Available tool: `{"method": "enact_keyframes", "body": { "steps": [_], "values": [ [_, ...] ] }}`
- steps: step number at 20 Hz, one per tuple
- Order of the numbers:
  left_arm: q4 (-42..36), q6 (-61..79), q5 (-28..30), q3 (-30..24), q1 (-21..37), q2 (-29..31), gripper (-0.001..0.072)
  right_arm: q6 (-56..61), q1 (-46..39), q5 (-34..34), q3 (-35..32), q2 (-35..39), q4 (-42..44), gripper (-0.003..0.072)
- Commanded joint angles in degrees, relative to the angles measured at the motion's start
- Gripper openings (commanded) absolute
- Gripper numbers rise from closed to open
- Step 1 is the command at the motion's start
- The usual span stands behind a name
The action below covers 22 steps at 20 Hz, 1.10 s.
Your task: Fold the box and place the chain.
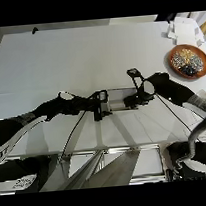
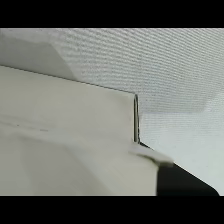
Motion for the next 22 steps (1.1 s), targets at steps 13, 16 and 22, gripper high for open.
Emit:
{"method": "enact_keyframes", "body": {
  "steps": [13, 16, 22],
  "values": [
    [0.0, 0.0, 0.0, 0.0, 0.0, 0.0, 0.0031, 3.8, 1.3, 1.3, 0.4, -3.3, -0.5, 0.0032],
    [0.0, 0.0, 0.0, 0.0, 0.0, 0.0, 0.0031, 3.9, 1.3, 0.3, 0.4, -3.3, -0.8, 0.0200],
    [0.0, 0.0, 0.0, 0.0, 0.0, 0.0, 0.0031, 5.2, 1.3, 0.0, 0.4, -4.2, -1.6, 0.0199]
  ]
}}
